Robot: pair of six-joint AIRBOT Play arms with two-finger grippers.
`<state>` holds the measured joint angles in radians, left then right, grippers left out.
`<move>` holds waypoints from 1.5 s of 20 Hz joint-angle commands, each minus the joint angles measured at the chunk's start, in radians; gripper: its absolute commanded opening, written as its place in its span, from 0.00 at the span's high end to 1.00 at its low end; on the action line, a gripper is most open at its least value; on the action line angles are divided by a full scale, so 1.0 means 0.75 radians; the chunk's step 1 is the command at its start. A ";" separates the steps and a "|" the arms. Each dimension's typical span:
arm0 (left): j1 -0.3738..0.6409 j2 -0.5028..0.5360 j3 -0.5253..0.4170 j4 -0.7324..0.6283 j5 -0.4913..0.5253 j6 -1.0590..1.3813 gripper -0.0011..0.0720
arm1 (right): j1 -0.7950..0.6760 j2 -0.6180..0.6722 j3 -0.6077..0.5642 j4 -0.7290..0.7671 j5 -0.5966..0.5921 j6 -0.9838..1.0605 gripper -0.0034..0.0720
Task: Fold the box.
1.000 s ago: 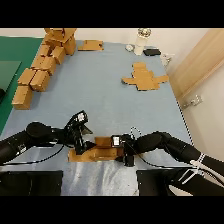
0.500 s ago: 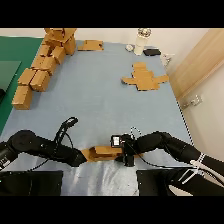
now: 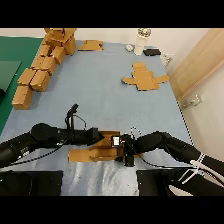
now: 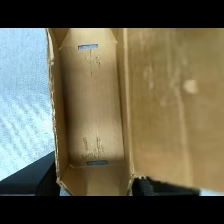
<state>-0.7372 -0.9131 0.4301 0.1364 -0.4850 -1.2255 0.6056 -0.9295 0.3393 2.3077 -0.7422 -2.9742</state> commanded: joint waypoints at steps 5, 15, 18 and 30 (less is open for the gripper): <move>-0.005 -0.311 0.126 0.045 0.084 0.084 0.97 | 0.002 0.000 -0.003 -0.008 0.000 0.000 0.28; 0.017 -0.447 0.194 0.448 -0.045 -0.228 0.97 | 0.002 0.000 -0.003 -0.009 0.001 0.000 0.28; 0.039 -0.437 0.210 0.447 -0.077 -0.127 0.97 | 0.002 0.000 -0.003 -0.010 0.001 0.000 0.28; 0.321 0.536 -0.110 0.696 -0.411 0.764 0.97 | 0.002 0.001 -0.003 -0.010 0.001 0.000 0.28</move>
